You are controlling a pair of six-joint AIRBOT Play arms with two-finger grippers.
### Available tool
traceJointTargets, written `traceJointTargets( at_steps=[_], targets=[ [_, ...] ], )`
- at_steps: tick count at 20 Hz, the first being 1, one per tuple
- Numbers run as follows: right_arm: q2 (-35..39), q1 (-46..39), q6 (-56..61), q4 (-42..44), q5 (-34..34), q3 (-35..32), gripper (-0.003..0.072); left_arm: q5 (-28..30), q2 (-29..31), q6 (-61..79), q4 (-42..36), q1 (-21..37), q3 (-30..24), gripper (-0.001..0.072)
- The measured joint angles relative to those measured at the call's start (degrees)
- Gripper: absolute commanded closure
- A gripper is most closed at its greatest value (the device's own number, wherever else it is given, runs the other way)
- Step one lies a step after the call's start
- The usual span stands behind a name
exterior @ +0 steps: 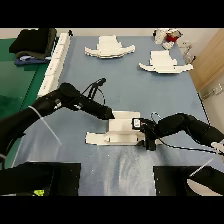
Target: Fold the box.
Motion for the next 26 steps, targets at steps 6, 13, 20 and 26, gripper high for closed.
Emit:
traceJointTargets(
  at_steps=[6,13,20,26],
  targets=[
    [0.0,0.0,0.0,0.02,0.0,0.0,0.0182,-1.57,15.47,0.15,8.55,-1.33,-2.95,0.0699],
    [0.0,0.0,0.0,0.02,0.0,0.0,0.0182,-3.32,28.65,0.22,14.49,-1.97,-11.26,0.0698],
    [0.0,0.0,0.0,0.04,0.0,0.0,0.0182,-3.54,32.24,0.31,17.05,-2.01,-17.03,0.0699],
    [0.0,0.0,0.0,0.04,0.0,0.0,0.0182,-5.95,32.59,4.72,20.26,-2.01,-17.81,0.0698]
  ],
)
